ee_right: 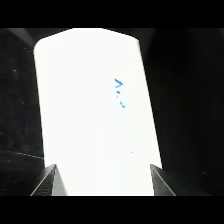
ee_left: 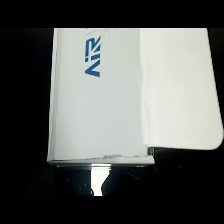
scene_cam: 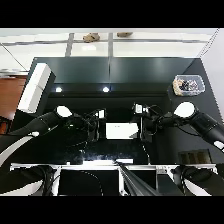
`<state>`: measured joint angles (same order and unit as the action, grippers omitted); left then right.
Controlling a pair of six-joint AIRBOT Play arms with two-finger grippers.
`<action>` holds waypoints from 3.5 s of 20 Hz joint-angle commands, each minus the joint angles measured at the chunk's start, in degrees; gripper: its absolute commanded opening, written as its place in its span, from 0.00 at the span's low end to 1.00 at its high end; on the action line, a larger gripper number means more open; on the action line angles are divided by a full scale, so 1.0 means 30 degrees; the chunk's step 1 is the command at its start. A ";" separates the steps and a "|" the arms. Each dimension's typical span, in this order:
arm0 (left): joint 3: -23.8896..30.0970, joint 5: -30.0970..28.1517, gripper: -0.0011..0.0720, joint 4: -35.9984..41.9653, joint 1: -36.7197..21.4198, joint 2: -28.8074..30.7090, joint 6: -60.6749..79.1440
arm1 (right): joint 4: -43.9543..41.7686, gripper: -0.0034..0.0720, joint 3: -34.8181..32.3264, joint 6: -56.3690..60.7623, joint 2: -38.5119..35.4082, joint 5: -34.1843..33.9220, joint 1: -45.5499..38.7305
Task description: Fold the box and place the chain.
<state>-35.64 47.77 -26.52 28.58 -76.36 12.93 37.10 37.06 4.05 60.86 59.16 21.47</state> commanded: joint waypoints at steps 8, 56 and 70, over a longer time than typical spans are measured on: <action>-0.0007 0.0000 0.65 -0.0007 0.0007 -0.0007 0.0007 | 0.1370 0.99 -0.0015 -0.0277 -0.0073 -0.1829 0.0678; -0.0007 0.0007 0.65 -0.0007 0.0007 -0.0007 0.0007 | 0.2157 0.32 0.0007 0.4306 0.0095 -0.2579 0.2047; -0.0007 0.0000 0.65 -0.0007 0.0007 -0.0007 0.0007 | 0.1989 0.06 0.0197 1.7588 -0.2157 -0.1712 0.1530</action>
<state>-35.66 47.77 -26.52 28.58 -76.36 12.95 43.33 37.85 35.18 55.33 53.87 26.15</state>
